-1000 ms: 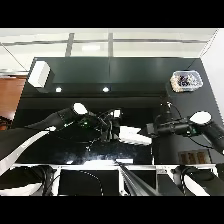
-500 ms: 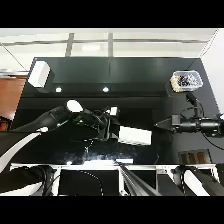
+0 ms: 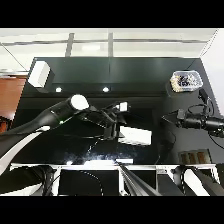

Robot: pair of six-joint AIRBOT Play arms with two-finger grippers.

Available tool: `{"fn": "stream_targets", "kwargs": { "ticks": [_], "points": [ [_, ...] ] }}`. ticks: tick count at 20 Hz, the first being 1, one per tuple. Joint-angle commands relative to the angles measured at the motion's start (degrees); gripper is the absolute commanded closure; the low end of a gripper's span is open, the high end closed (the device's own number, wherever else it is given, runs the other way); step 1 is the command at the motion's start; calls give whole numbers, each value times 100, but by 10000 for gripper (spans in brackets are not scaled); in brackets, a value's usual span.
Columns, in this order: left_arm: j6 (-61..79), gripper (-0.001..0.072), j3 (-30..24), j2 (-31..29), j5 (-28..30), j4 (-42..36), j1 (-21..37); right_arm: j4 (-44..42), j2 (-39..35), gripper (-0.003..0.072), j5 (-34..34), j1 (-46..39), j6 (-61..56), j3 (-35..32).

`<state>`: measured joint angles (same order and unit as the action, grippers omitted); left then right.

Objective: Fold the box and place the chain.

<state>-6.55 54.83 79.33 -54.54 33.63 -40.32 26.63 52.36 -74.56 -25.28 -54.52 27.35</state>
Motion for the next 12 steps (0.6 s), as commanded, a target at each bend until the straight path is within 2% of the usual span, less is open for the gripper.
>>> {"fn": "stream_targets", "kwargs": {
  "ticks": [1, 6, 12],
  "points": [
    [-164, 13, 533, 516, 11, 55, -387, -15, -4, 670, 173, -22, 17, 2],
    [-164, 13, 568, 763, 61, 195, -457, -17, -4, 670, 632, -273, 9, 2],
    [-188, 13, 568, 824, 157, 186, -459, 0, -4, 670, 625, -365, 9, 2]
  ]
}}
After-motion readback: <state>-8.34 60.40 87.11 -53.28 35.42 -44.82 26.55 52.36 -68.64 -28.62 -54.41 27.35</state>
